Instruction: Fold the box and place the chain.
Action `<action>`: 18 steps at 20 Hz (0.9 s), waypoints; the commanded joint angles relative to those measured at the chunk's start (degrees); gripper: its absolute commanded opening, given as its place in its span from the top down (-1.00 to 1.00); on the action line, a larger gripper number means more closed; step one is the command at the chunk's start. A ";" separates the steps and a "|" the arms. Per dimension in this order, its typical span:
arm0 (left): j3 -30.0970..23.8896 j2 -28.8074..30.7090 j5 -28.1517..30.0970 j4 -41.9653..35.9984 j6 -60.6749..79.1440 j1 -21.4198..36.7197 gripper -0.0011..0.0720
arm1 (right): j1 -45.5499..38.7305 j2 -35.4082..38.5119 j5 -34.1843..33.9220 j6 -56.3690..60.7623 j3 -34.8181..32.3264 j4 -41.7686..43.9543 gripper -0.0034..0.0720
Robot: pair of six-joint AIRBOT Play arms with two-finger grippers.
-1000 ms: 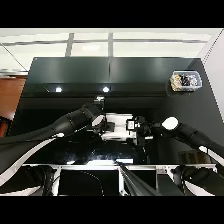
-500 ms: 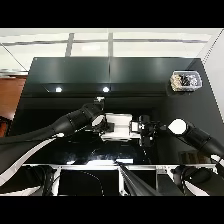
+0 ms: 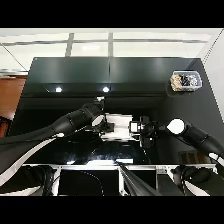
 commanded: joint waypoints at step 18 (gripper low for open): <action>0.02 -0.04 0.13 0.00 -0.07 0.02 0.88 | 0.94 -3.17 -0.90 0.22 -0.02 12.76 0.12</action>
